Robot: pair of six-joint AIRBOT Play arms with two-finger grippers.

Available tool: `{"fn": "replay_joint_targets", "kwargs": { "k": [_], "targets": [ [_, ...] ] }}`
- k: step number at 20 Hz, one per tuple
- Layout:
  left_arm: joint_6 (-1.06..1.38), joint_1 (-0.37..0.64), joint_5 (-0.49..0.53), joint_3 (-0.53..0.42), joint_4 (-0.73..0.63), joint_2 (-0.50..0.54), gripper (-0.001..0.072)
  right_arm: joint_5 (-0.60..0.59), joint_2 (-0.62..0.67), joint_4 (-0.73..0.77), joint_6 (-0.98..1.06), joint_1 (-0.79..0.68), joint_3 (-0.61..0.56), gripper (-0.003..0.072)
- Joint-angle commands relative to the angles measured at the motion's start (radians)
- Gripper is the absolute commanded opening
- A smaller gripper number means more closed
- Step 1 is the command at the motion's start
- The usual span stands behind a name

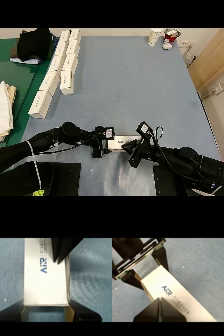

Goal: Fold the box.

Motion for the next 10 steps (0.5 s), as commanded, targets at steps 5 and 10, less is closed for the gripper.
{"fn": "replay_joint_targets", "kwargs": {
  "k": [5, 10],
  "targets": [
    [0.000, 0.000, 0.000, 0.001, 0.000, 0.000, 0.0475, 0.033, 0.061, -0.053, -0.001, -0.001, 0.003, 0.0048],
    [0.000, 0.000, 0.000, 0.001, 0.000, 0.000, 0.0475, 0.025, 0.058, -0.130, -0.001, -0.004, 0.020, 0.0048]
  ]
}}
